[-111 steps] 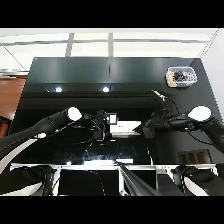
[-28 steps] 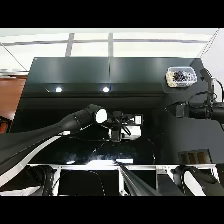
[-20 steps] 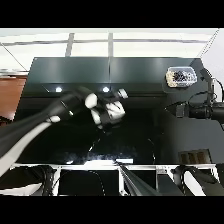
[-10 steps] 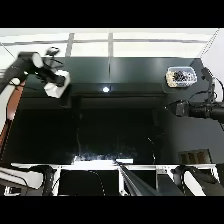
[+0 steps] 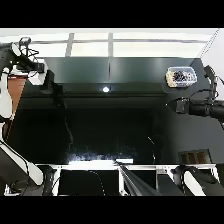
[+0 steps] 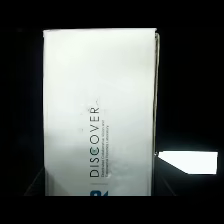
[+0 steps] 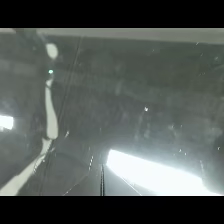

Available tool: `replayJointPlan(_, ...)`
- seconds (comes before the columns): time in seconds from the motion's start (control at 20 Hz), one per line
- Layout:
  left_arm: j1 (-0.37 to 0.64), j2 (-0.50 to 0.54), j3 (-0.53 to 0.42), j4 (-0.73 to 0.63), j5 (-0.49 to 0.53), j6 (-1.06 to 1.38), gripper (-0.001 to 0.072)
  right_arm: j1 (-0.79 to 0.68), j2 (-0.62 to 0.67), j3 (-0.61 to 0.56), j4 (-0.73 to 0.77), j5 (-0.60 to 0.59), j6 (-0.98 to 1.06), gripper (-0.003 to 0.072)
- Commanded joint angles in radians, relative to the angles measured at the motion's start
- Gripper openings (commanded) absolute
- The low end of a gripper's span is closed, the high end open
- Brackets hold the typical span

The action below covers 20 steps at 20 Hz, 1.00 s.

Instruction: Fold the box and place the chain.

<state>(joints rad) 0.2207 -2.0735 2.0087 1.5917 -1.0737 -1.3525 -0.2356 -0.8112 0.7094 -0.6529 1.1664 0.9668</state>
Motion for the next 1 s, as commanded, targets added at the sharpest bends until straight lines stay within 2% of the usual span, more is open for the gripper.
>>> replayJointPlan(0.0,0.008,-0.049,0.02,-0.001,0.101,0.07,0.0295,0.001,0.0,0.001,0.023,-0.055,0.024,0.0014)
replayJointPlan(0.05,0.005,-0.047,0.023,0.005,0.123,0.067,0.0412,0.001,0.0,0.001,0.026,-0.053,0.026,0.0014)
replayJointPlan(0.1,0.0,-0.044,0.029,0.005,0.122,0.058,0.072,0.001,0.0,0.001,0.029,-0.048,0.027,0.0014)
replayJointPlan(0.3,-0.031,0.011,0.084,0.203,0.012,-0.047,0.0712,0.001,0.0,0.001,0.054,-0.041,0.031,0.0014)
replayJointPlan(0.4,-0.032,0.086,0.082,0.187,-0.06,-0.074,0.0708,0.001,0.0,0.001,0.108,-0.046,0.028,0.0014)
replayJointPlan(0.45,-0.032,0.122,0.082,0.155,-0.13,-0.163,0.0694,0.001,0.0,0.003,0.113,-0.045,0.006,0.0013)
replayJointPlan(0.5,-0.032,0.15,0.079,0.125,-0.215,-0.242,0.0627,0.001,0.0,0.006,0.098,-0.04,-0.014,0.0013)
replayJointPlan(0.55,-0.032,0.176,0.069,0.101,-0.319,-0.303,0.0418,0.001,0.0,0.016,0.058,-0.041,-0.019,0.0013)
replayJointPlan(0.6,-0.033,0.199,0.053,0.058,-0.416,-0.308,0.0144,0.001,0.0,0.032,0.008,-0.04,-0.018,0.0013)
replayJointPlan(0.65,-0.035,0.232,0.019,-0.01,-0.485,-0.293,0.0029,0.001,0.0,0.055,-0.039,-0.03,-0.017,0.0013)
replayJointPlan(0.7,-0.043,0.274,-0.019,-0.075,-0.52,-0.271,0.0029,0.001,0.0,0.082,-0.079,-0.014,-0.017,0.0013)
replayJointPlan(0.8,-0.076,0.37,-0.076,-0.161,-0.52,-0.266,0.0029,0.001,0.001,0.113,-0.082,0.017,-0.017,0.0013)
replayJointPlan(0.85,-0.103,0.442,-0.113,-0.202,-0.473,-0.247,0.0029,0.003,0.002,0.113,-0.083,0.019,-0.018,0.0013)
replayJointPlan(0.95,-0.179,0.621,-0.249,-0.261,-0.317,-0.194,0.0029,0.01,0.003,0.113,-0.145,0.0,-0.017,0.0012)
